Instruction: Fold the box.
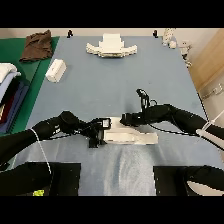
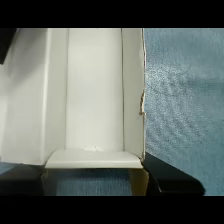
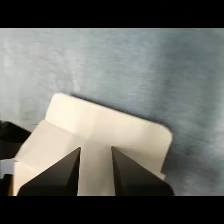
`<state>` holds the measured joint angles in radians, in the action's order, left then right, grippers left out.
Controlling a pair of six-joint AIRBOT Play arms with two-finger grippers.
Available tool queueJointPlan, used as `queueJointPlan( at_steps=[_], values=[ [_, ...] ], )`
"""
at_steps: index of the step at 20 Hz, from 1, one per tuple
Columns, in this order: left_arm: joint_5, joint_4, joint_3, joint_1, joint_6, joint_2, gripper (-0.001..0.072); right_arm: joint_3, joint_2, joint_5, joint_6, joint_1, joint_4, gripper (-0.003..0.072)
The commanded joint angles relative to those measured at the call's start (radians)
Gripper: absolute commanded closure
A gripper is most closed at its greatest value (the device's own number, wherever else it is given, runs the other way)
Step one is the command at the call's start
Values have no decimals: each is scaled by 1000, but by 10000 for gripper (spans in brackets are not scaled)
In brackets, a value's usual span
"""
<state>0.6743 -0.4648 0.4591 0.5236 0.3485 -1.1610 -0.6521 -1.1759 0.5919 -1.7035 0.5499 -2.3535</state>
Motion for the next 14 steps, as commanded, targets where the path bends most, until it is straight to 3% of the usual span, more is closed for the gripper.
queueJointPlan(
  at_steps=[1, 6, 9, 12, 13, 14],
  values=[
    [-2, 1, 1, 0, 0, 1, 282, -30, 81, 52, -46, 0, 37, 380],
    [-2, 1, 1, 0, 0, 1, 282, -36, 305, 309, -145, 0, 177, 379],
    [-2, 1, 1, 0, 0, 1, 282, -10, 417, 495, -276, 0, 186, 379],
    [-2, 0, 1, 0, 0, 1, 282, 64, 517, 575, -395, 0, 275, 379],
    [-2, 1, 1, 0, 0, 1, 282, 95, 542, 575, -453, 0, 319, 357],
    [-2, 0, 1, 0, 0, 1, 282, 120, 553, 566, -526, 0, 364, 225]
  ],
)
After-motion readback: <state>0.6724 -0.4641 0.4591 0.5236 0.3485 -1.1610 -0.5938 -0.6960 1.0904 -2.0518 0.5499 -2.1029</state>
